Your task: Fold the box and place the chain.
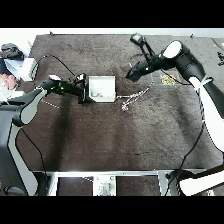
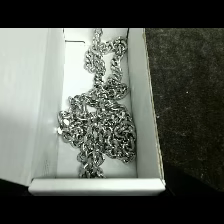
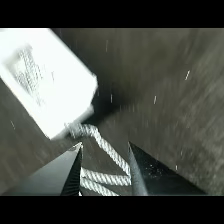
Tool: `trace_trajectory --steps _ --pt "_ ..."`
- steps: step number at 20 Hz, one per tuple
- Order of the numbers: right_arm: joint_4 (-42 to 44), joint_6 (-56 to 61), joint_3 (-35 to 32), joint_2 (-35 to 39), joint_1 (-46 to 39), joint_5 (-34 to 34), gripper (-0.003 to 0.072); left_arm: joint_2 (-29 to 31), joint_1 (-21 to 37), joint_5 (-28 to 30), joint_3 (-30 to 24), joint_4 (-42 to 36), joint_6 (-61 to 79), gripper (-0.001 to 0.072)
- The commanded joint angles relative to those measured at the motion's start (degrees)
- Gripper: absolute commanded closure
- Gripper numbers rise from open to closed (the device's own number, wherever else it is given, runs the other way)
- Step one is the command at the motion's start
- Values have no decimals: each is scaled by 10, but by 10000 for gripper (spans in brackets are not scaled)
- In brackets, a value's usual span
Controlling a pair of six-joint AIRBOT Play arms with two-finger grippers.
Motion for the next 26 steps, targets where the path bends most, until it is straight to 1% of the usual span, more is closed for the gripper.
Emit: trace_trajectory --steps 1,3,9,15,16,21,23,26 --pt "28 -111 -20 -54 -21 23 362 0 0 0 0 0 0 248" --pt "75 -164 -18 -87 -21 13 361 0 0 0 0 0 0 248" --pt "76 -307 -18 -137 -14 5 361 0 0 0 0 0 0 248" --pt "63 -329 -18 -153 -7 -28 364 0 0 0 0 0 0 248" --pt "59 -329 -18 -157 -6 -28 412 0 0 0 0 0 0 248" --pt "46 -329 -18 -170 -6 -23 413 0 0 0 0 0 0 248" --pt "27 -329 -18 -170 -6 -25 531 0 0 0 0 0 0 248" --pt "4 -329 -18 -170 -6 -23 533 0 0 0 0 0 0 248"
